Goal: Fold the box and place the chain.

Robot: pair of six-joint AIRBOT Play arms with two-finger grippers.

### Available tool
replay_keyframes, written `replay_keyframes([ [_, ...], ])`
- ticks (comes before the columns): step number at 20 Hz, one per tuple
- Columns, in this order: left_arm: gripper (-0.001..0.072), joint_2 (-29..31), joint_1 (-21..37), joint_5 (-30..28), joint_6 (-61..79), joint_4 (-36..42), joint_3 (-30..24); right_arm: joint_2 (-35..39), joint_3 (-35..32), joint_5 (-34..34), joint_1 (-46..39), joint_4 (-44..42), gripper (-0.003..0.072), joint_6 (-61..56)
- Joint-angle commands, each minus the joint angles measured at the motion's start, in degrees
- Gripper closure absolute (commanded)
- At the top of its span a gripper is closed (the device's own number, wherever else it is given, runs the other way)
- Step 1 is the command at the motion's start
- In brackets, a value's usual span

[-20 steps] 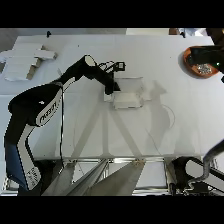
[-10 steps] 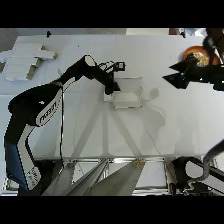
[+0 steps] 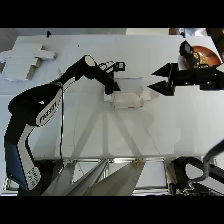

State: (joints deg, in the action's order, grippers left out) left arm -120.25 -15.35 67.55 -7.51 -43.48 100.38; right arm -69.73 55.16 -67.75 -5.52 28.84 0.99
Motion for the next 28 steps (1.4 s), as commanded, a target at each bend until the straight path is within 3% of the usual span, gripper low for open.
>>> replay_keyframes([
  [1,0.0701,-0.02,-0.02,-0.02,0.00,-0.02,-0.02,-0.09,-1.46,6.25,2.54,1.22,-0.0034,2.01],
  [6,0.0697,-0.04,-0.02,-0.02,0.00,0.00,-0.02,-0.04,-11.52,9.29,2.71,4.26,-0.0034,19.98],
  [12,0.0689,-0.04,-0.02,-0.02,0.00,0.00,-0.02,-0.07,-21.57,15.56,2.71,4.02,-0.0034,30.71],
  [17,0.0689,-0.04,-0.02,-0.02,0.00,-0.02,-0.02,-2.67,-22.05,20.48,2.71,3.41,-0.0034,34.32],
  [22,0.0689,-0.04,-0.02,-0.02,0.00,-0.02,-0.02,-7.26,-21.86,22.67,2.73,-10.32,-0.0034,42.95],
  [28,0.0689,-0.04,-0.02,0.00,0.00,-0.02,-0.02,-9.90,-20.17,24.13,5.33,-11.67,-0.0034,45.99],
])
